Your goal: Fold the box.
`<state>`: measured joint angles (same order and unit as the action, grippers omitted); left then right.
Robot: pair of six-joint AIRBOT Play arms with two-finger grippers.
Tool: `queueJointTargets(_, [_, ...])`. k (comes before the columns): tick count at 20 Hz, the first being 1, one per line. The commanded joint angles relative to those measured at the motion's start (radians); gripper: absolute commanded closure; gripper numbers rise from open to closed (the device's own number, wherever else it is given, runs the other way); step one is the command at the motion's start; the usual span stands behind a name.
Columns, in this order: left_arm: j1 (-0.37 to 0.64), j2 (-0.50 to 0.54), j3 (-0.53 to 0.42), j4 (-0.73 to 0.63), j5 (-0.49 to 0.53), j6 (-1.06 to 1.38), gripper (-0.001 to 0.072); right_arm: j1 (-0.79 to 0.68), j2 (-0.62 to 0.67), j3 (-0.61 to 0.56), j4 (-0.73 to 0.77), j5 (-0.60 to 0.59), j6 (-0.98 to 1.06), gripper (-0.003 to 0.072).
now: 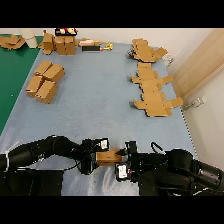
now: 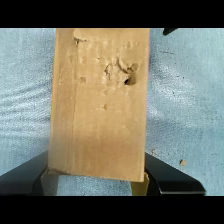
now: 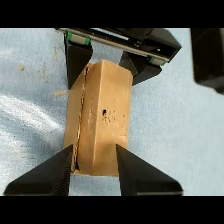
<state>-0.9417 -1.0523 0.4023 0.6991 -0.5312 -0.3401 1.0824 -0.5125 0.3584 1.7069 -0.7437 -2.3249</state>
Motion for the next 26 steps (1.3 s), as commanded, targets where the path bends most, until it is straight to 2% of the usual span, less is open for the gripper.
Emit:
queueJointTargets(1, [0.000, 0.001, 0.000, 0.000, 0.000, 0.000, 0.0247, 0.000, 0.000, 0.000, 0.000, 0.005, 0.003, 0.0347])
queueJointTargets(3, [0.000, 0.001, 0.000, 0.000, 0.000, 0.000, 0.0247, 0.000, 0.000, 0.000, 0.000, 0.005, 0.003, 0.0349])
queueJointTargets(5, [0.000, 0.001, 0.000, 0.000, 0.000, 0.000, 0.0247, 0.000, 0.000, 0.000, 0.001, 0.003, 0.003, 0.0417])
queueJointTargets(7, [0.000, 0.001, 0.000, 0.000, 0.000, 0.000, 0.0247, 0.000, 0.000, 0.000, 0.002, 0.001, 0.003, 0.0426])
queueJointTargets(13, [0.000, 0.001, 0.000, 0.000, 0.000, 0.000, 0.0247, 0.000, -0.036, 0.000, 0.026, -0.008, 0.004, 0.0429])
queueJointTargets(18, [0.000, 0.001, 0.000, 0.000, 0.000, 0.000, 0.0247, 0.000, -0.016, 0.000, 0.024, -0.009, 0.006, 0.0426])
queueJointTargets(21, [0.000, 0.001, 0.000, 0.000, 0.000, 0.000, 0.0247, 0.000, 0.009, 0.002, 0.026, -0.010, 0.006, 0.0384])
queueJointTargets(23, [0.000, 0.001, 0.000, 0.000, 0.000, 0.000, 0.0247, 0.000, 0.027, 0.012, 0.026, -0.025, 0.013, 0.0384])
queueJointTargets(25, [0.000, 0.001, 0.000, 0.000, 0.000, 0.000, 0.0247, 0.000, 0.053, 0.030, 0.031, -0.063, 0.149, 0.0391])
queueJointTargets(26, [0.000, 0.001, 0.000, 0.000, 0.000, 0.000, 0.0247, 0.000, 0.067, 0.033, 0.060, -0.090, 0.285, 0.0450])
